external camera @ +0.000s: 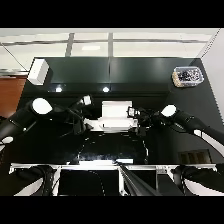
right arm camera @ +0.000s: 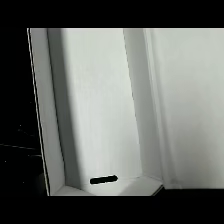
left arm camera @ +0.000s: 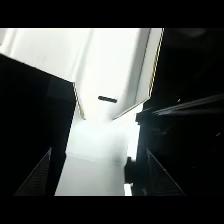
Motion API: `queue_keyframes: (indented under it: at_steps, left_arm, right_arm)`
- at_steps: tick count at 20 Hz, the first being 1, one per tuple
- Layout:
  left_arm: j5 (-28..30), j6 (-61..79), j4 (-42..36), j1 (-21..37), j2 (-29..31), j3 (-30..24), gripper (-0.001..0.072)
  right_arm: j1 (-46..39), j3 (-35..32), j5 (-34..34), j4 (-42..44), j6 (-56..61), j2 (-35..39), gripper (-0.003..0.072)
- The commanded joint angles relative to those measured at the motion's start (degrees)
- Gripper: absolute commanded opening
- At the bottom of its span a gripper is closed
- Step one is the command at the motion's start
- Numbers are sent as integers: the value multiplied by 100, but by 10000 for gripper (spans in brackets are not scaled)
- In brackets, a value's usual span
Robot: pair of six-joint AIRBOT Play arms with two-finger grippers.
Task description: Fold the box and place the chain.
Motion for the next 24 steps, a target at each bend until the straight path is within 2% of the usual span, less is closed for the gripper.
queue_keyframes:
  at_steps: [1, 5, 9, 10, 11, 12, 14, 17, 18, 24]
  left_arm:
    - [874, 664, 243, -457, -138, -92, 708]
    - [920, 669, 33, -566, -662, -59, 706]
    - [920, 697, -737, -584, -905, -59, 671]
    - [925, 704, -739, -603, -916, -59, 583]
    - [903, 713, -748, -612, -916, -52, 420]
    - [870, 713, -804, -610, -916, -50, 297]
    - [883, 715, -901, -612, -916, -50, 269]
    - [885, 713, -1036, -649, -922, -50, 265]
    - [905, 715, -1158, -673, -935, -50, 220]
    - [1150, 715, -2017, -802, -1274, -50, 217]
  right_arm:
    - [2, 0, 2, 0, 0, 0, 423]
    - [2, 0, 2, 0, 0, 0, 424]
    - [2, 0, 2, 0, 0, 0, 424]
    - [2, 0, 2, 0, 0, 0, 424]
    - [2, 0, 2, 0, 0, 0, 424]
    - [2, 0, 2, 0, 0, 0, 424]
    - [2, 0, 2, 0, 2, 0, 424]
    - [2, 0, 2, 0, 0, 0, 424]
    - [2, 0, 2, 0, 2, 0, 424]
    - [2, 0, 2, 0, 0, 0, 424]
